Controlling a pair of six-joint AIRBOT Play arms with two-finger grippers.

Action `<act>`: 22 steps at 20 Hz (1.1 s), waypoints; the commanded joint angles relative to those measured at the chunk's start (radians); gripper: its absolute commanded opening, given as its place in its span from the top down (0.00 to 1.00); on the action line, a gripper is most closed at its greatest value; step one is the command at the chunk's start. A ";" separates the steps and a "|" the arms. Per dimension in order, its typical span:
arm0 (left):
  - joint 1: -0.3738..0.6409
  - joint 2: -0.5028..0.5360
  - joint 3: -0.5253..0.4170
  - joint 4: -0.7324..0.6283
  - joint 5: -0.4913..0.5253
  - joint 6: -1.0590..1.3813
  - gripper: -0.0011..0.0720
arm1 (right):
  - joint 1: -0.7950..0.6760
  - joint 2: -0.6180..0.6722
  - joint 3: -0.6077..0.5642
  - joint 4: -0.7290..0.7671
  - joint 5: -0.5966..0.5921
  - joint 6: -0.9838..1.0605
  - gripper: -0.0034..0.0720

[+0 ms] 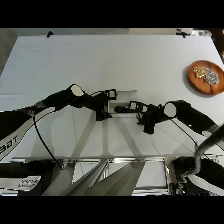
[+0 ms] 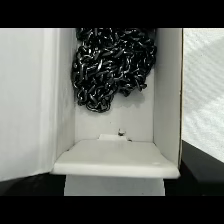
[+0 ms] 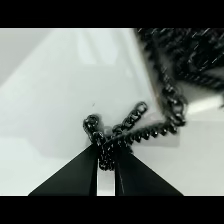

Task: Fold the box and place the chain.

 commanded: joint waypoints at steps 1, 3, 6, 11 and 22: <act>0.000 0.001 0.000 0.000 -0.001 0.000 0.50 | 0.000 0.091 0.001 -0.030 0.063 0.069 0.94; 0.000 0.001 0.000 0.000 -0.001 0.000 0.50 | 0.000 0.164 0.001 -0.018 0.048 0.128 0.94; 0.000 0.001 0.000 0.000 -0.001 0.000 0.50 | 0.000 0.264 0.001 0.028 -0.033 0.196 0.94; 0.000 0.001 0.000 0.000 -0.001 0.000 0.50 | 0.001 0.334 0.001 0.250 -0.283 0.200 0.94; 0.000 0.001 0.000 0.000 -0.001 0.000 0.50 | 0.005 0.229 0.001 0.445 -0.340 0.141 0.94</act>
